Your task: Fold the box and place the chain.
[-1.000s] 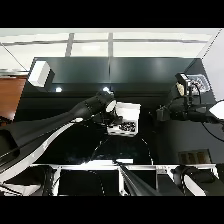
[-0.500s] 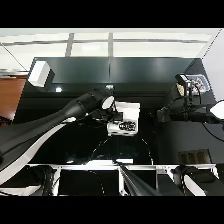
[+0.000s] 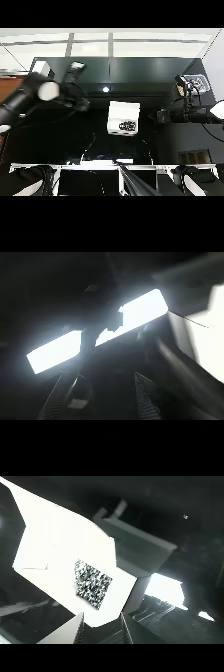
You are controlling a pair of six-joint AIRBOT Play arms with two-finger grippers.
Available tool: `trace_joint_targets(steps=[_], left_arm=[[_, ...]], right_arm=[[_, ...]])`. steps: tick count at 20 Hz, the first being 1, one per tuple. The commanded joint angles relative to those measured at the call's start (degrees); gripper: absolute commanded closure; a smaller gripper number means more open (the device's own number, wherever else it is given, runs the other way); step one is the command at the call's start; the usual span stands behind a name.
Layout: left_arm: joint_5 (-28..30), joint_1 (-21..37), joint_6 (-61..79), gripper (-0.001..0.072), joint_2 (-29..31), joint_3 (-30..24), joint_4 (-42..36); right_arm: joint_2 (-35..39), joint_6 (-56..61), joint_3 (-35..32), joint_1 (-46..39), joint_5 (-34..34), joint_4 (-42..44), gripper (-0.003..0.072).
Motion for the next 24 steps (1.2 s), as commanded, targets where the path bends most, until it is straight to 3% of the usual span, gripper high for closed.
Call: trace_joint_targets(steps=[1, 3, 5, 6, 8, 11, 13, 15, 19, 24], left_arm=[[19.8, 14.3, 20.7, 0.0197, 6.1, -13.8, -34.6], [20.5, 16.2, 48.0, 0.0196, 4.8, -21.8, -59.1], [11.0, 15.5, 72.7, 0.0196, 1.6, -26.5, -71.2], [7.2, 14.7, 79.1, 0.0193, -0.3, -27.1, -71.6], [5.0, 12.8, 88.4, -0.0005, -4.2, -27.0, -68.5], [5.8, 11.2, 111.3, -0.0004, -7.7, -26.7, -66.8], [7.3, 9.9, 121.1, -0.0004, -8.4, -25.2, -60.1], [8.5, 8.4, 123.9, -0.0004, -10.2, -22.3, -53.9], [7.7, 6.8, 122.9, -0.0005, -17.5, -17.0, -54.4], [7.5, 4.8, 121.9, -0.0004, -18.8, -15.4, -57.7]], right_arm=[[0.0, 4.0, 0.0, 0.0, 0.9, 0.0, 0.0392], [0.0, 5.8, 0.0, 0.0, 1.0, 0.0, 0.0392], [0.0, 6.6, 0.0, 0.0, 1.0, 0.0, 0.0392], [0.0, 6.6, 0.0, 0.0, 1.0, 0.0, 0.0391], [0.0, 6.6, 0.0, 0.0, 0.9, 0.0, 0.0391], [0.0, 7.0, 0.0, 0.0, 0.9, 0.0, 0.0392], [0.0, 7.0, 0.0, 0.0, 1.0, 0.0, 0.0392], [0.0, 7.8, 0.0, 0.0, 0.9, 0.0, 0.0392], [0.0, 7.8, 0.0, 0.0, 0.9, 0.0, 0.0392], [0.0, 7.8, 0.0, 0.0, 0.9, 0.0, 0.0392]])
